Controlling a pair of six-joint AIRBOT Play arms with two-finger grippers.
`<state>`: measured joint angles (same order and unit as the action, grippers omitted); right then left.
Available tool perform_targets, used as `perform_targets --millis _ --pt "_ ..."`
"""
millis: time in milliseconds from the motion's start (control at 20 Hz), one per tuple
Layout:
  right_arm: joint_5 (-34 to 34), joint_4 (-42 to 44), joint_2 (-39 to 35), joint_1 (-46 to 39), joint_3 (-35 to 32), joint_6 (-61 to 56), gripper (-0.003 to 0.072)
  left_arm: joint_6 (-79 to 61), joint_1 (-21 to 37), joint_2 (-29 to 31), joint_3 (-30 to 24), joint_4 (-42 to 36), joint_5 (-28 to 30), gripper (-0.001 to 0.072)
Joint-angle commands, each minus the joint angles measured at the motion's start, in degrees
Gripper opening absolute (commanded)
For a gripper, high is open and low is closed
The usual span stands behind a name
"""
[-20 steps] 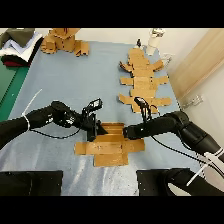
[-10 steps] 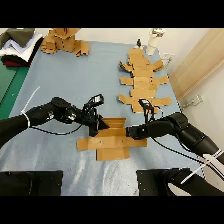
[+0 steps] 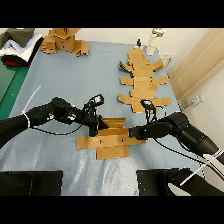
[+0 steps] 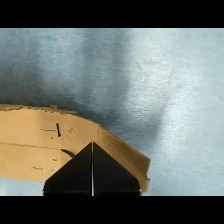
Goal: Fold the box.
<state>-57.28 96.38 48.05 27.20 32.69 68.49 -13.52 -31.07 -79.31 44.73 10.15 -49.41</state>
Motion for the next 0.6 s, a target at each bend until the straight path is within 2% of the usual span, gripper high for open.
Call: perform_targets --millis 0,550 --pt "-0.6 -1.1 0.0 0.1 0.0 -0.8 0.0004 0.0 0.0 -0.6 -0.9 0.1 0.6 0.0012" --pt "-2.0 4.1 0.1 0.1 -0.4 -0.7 0.0004 1.3 0.0 -1.3 -0.9 0.1 1.0 0.0012"
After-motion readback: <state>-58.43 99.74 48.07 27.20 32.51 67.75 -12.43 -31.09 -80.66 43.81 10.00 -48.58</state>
